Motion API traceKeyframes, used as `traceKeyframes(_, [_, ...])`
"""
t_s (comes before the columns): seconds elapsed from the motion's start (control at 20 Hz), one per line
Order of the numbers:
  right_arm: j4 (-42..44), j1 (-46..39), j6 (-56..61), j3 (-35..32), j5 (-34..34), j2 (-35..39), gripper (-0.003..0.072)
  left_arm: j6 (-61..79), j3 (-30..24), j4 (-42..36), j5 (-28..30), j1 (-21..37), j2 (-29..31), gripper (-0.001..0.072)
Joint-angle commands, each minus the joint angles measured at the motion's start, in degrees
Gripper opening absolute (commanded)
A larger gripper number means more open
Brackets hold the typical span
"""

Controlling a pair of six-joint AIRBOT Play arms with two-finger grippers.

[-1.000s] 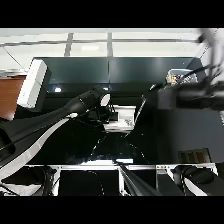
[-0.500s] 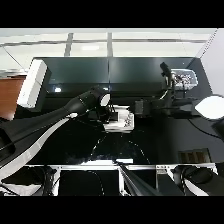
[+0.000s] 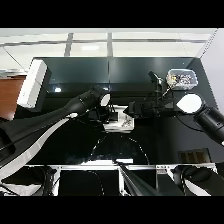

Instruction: Fold the box and place the chain.

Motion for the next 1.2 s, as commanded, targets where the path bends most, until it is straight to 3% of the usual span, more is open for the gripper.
traceKeyframes(0.0, [-2.54, -1.25, -0.28, 0.09, 0.44, -0.33, 0.0295, 0.00, 0.04, 0.02, 0.04, 0.02, 0.02, 0.0031])
traceKeyframes(0.15, [-10.82, -10.19, -0.22, 0.09, 0.44, -0.33, 0.0294, 0.02, 0.04, 0.02, 0.02, 0.02, 0.02, 0.0031])
traceKeyframes(0.35, [-37.18, -21.79, 5.11, -0.98, -8.48, -1.27, 0.0302, 0.00, 0.04, 0.02, 0.04, 0.02, 0.02, 0.0031])
traceKeyframes(0.4, [-39.95, -23.43, 7.30, -1.22, -10.75, -2.73, 0.0577, 0.02, 0.04, 0.02, 0.04, 0.02, 0.02, 0.0031])
traceKeyframes(0.45, [-39.26, -25.16, 7.54, -1.14, -12.26, -5.40, 0.0720, 0.00, 0.04, 0.02, 0.04, 0.02, 0.02, 0.0031])
traceKeyframes(0.6, [-37.92, -29.27, 12.31, 3.89, -13.14, -16.68, 0.0720, 0.02, 0.04, 0.02, -0.15, 0.02, 0.02, 0.0031])
traceKeyframes(0.9, [-36.35, -30.18, 13.79, 25.44, -3.96, -37.94, 0.0720, 0.00, 0.04, 0.02, -0.33, 0.02, 0.02, 0.0030])
traceKeyframes(0.95, [-35.08, -30.18, 13.77, 27.19, -3.02, -39.65, 0.0697, 0.00, 0.04, 0.02, -0.35, 0.02, 0.02, 0.0031])
traceKeyframes(1.0, [-33.97, -30.18, 13.73, 27.69, -2.71, -40.17, 0.0483, 0.00, 0.04, 0.00, -0.37, 0.02, 0.02, 0.0031])
traceKeyframes(1.05, [-33.83, -30.21, 13.53, 27.71, -1.75, -40.09, 0.0208, 0.00, 0.04, 0.00, -0.52, 0.02, 0.02, 0.0031])
traceKeyframes(1.1, [-33.86, -30.21, 12.52, 27.71, 0.92, -39.74, 0.0017, 0.00, 0.04, 0.00, -0.76, 0.02, 0.02, 0.0031])
traceKeyframes(1.15, [-33.94, -30.21, 10.34, 27.71, 3.91, -39.21, 0.0016, 0.00, 0.04, 0.02, -0.87, 0.02, 0.02, 0.0031])
